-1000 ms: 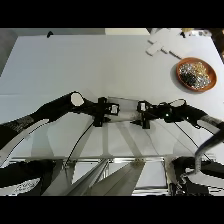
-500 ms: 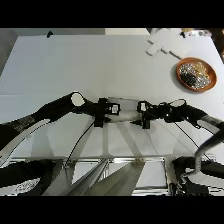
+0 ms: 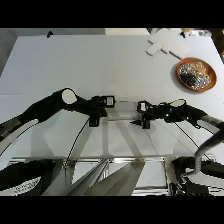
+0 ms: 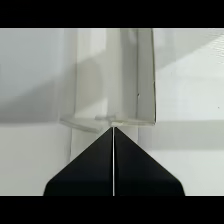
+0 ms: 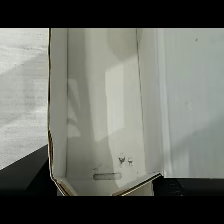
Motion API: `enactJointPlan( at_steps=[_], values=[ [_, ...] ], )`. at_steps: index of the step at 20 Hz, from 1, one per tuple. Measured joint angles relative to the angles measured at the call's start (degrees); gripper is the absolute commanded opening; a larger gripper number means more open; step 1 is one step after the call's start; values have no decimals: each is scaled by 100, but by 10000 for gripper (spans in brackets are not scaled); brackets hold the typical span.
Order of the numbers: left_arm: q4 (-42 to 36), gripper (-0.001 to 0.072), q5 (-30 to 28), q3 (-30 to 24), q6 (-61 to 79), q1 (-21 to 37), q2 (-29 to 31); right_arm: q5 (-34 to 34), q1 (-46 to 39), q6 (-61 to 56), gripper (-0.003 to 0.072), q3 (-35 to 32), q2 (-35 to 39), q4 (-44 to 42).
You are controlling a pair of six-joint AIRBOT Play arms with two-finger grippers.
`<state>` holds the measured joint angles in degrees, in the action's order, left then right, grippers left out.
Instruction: Fold the box and place the chain.
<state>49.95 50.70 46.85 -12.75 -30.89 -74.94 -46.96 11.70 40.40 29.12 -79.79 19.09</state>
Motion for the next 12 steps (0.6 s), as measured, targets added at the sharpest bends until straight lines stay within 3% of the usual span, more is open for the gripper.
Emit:
enactJointPlan(
  at_steps=[7, 12],
  values=[
    [905, 3, 726, -2, -3182, 1029, 1095, 0, 0, 0, 460, 0, -2, 0],
    [1095, 4, 1008, -221, -4983, 1773, 1198, 2, 0, 2, 460, 0, 0, 2]
  ],
)
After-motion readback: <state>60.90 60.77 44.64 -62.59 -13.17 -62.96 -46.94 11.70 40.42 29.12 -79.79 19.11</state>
